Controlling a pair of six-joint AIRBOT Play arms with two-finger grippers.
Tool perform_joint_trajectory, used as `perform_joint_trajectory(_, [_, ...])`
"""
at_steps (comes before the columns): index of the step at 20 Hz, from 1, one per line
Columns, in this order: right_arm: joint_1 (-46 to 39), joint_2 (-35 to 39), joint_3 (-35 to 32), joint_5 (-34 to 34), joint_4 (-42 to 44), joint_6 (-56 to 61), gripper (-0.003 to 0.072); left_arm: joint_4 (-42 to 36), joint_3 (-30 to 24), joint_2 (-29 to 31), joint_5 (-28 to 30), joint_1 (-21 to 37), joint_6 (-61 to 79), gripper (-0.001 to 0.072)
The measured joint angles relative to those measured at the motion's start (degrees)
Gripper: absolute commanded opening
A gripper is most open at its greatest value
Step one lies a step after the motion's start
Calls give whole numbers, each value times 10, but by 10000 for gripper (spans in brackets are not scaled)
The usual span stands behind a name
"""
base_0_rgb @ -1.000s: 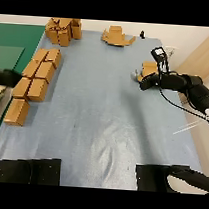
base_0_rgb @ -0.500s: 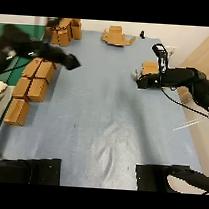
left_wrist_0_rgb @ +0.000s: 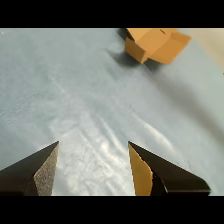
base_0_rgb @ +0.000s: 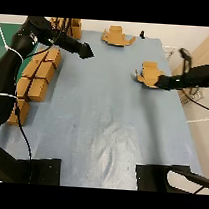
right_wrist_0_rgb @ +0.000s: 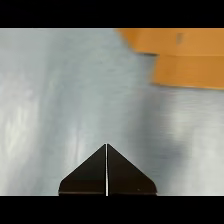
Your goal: Fold the box.
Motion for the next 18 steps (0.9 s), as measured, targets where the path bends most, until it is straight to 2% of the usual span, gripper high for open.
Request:
perform_joint_trajectory(1, [-33,-6,7,0,10,2,109,-1,3,-2,2,2,-2,648])
perform_joint_trajectory(2, [-70,-17,19,0,27,3,272,-3,5,-4,2,4,-3,648])
perform_joint_trajectory(3, [-104,-31,34,0,45,4,317,-4,7,-4,4,5,-4,648])
perform_joint_trajectory(6, [-182,-97,114,-15,98,5,315,-3,10,-7,7,8,-7,648])
perform_joint_trajectory(10, [-208,-213,252,-52,115,7,302,-5,11,-7,8,8,-7,648])
perform_joint_trajectory(11, [-208,-240,281,-63,116,10,287,-5,11,-7,8,8,-7,648])
perform_joint_trajectory(12, [-209,-261,303,-70,118,10,209,-5,11,-7,8,8,-7,648])
perform_joint_trajectory(15, [-209,-291,341,-93,123,2,195,-5,11,-7,8,8,-7,648])
perform_joint_trajectory(18, [-207,-287,355,-110,144,-36,195,-5,11,-7,8,8,-7,648])
